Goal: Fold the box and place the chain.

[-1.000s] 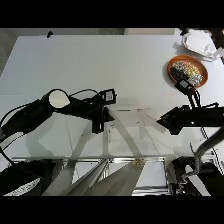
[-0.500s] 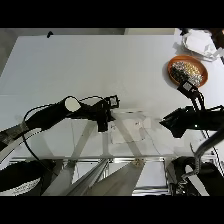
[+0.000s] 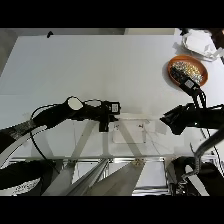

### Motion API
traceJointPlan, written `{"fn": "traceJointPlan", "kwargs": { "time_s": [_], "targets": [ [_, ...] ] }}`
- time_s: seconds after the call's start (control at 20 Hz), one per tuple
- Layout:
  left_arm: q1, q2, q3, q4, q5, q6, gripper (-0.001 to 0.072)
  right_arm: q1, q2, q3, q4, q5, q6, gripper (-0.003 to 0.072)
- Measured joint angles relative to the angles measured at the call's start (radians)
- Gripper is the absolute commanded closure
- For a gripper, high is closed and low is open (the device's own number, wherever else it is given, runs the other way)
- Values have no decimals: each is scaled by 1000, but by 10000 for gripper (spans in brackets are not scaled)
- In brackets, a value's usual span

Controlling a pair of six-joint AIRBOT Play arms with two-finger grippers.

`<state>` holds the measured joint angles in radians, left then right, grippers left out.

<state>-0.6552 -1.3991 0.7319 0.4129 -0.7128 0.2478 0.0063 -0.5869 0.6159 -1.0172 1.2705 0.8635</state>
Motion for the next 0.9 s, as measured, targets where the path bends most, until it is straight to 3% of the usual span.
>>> {"fn": "traceJointPlan", "kwargs": {
  "time_s": [0.9],
  "targets": [
    [0, -87, 0, -69, 70, 40, 702, 0, 0, 0, 0, -8, 0, 390]
  ]
}}
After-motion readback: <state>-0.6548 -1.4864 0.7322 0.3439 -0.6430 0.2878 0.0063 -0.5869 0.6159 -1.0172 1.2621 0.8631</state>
